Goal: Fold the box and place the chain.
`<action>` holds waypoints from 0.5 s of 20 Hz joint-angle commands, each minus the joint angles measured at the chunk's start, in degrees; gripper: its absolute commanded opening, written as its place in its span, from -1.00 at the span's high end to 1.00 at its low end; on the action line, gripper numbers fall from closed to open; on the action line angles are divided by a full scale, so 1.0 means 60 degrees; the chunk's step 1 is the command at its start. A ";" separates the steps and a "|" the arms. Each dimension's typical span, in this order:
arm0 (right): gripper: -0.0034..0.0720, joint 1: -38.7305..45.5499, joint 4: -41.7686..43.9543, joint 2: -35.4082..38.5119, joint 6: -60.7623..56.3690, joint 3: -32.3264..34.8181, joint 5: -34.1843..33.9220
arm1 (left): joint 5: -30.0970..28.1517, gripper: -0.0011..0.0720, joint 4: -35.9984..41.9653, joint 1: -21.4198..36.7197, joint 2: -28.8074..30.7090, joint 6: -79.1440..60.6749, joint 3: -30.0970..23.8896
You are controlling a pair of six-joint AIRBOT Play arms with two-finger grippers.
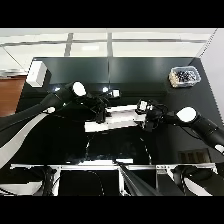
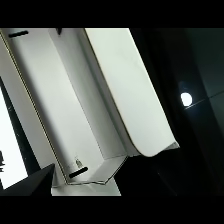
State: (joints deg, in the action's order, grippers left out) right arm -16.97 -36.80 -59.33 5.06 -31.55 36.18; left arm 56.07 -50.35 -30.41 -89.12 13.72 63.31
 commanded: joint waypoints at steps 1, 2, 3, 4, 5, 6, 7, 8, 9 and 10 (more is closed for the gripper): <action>-0.96 0.0339 0.1089 -0.0219 0.1417 -0.0018 0.0783 | 0.0022 0.90 0.0004 -0.0004 0.0000 -0.0007 0.0011; -0.96 0.0328 0.1417 -0.0317 0.1752 -0.0018 0.0965 | 0.0022 0.90 0.0004 -0.0004 0.0000 -0.0007 0.0011; -0.96 0.0328 0.1698 -0.0433 0.1920 -0.0018 0.1049 | 0.0022 0.90 -0.0004 -0.0004 0.0000 -0.0011 0.0011; -0.96 0.0328 0.1778 -0.0550 0.1956 -0.0018 0.1060 | 0.0051 0.90 -0.0004 -0.0004 0.0000 -0.0051 0.0015; -0.96 0.0328 0.1770 -0.0612 0.1956 -0.0018 0.1086 | 0.0124 0.90 -0.0004 -0.0004 0.0000 -0.0098 0.0015; -0.96 0.0328 0.1774 -0.0641 0.1960 -0.0018 0.1166 | 0.0255 0.90 -0.0004 -0.0004 0.0000 -0.0222 0.0015; -0.96 0.0328 0.1774 -0.0659 0.1982 -0.0018 0.1344 | 0.0335 0.90 -0.0011 -0.0004 0.0000 -0.0302 0.0015; -0.96 0.0324 0.1767 -0.0692 0.1978 -0.0018 0.1657 | 0.0339 0.90 -0.0007 -0.0004 0.0000 -0.0299 0.0015; -0.96 0.0284 0.1672 -0.0714 0.1978 -0.0007 0.1872 | 0.0339 0.90 -0.0004 -0.0004 0.0000 -0.0299 0.0011; -0.96 0.0168 0.1541 -0.0750 0.1974 0.0033 0.1872 | 0.0339 0.90 0.0000 -0.0004 0.0000 -0.0291 0.0011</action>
